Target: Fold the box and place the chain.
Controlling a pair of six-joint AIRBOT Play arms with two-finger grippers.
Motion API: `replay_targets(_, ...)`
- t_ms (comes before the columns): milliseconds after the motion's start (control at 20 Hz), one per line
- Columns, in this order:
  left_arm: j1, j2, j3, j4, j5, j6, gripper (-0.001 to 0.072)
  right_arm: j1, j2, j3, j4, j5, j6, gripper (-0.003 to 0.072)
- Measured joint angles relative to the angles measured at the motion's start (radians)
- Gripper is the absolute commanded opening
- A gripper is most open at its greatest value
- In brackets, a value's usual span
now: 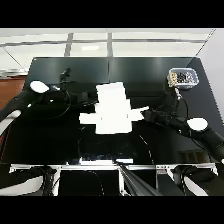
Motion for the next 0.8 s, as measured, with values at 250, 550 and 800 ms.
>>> replay_targets(250, 0.010, -0.191, 0.084, -0.133, -0.145, 0.094, 0.0706, 0.058, 0.002, -0.006, 0.002, -0.037, 0.000, 0.0009)
replay_targets(550, 0.035, -0.288, 0.147, -0.182, -0.254, 0.245, 0.0706, 0.071, 0.002, -0.006, 0.002, -0.030, -0.003, 0.0008)
replay_targets(800, 0.059, -0.325, 0.236, -0.108, -0.277, 0.277, 0.0706, 0.072, 0.002, -0.006, 0.002, -0.020, -0.004, 0.0009)
